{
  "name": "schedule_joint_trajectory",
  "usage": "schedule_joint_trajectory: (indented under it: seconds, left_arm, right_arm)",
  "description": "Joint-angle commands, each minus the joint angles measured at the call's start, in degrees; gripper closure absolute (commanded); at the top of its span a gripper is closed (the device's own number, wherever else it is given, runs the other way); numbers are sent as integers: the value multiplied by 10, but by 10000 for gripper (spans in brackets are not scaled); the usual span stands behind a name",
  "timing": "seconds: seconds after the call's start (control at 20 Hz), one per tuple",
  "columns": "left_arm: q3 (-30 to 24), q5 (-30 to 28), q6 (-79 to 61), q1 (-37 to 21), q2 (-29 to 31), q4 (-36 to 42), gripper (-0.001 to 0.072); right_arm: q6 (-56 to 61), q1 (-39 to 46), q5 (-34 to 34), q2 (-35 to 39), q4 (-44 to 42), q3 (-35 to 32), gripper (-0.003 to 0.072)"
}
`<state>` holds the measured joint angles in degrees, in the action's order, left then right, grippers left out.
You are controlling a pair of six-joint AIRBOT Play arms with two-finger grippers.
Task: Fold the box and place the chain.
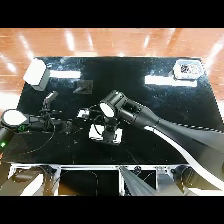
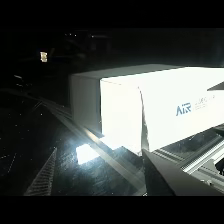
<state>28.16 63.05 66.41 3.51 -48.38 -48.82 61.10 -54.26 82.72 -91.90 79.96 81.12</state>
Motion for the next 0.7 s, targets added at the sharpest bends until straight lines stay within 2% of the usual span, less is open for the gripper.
schedule_joint_trajectory:
  seconds: [0.0,0.65]
  left_arm:
    - [0,0,0,0,0,-1,76]
    - [0,0,0,0,0,-1,76]
  right_arm:
    - [0,0,14,-3,-6,0,287]
    - [0,0,23,-10,-5,0,289]
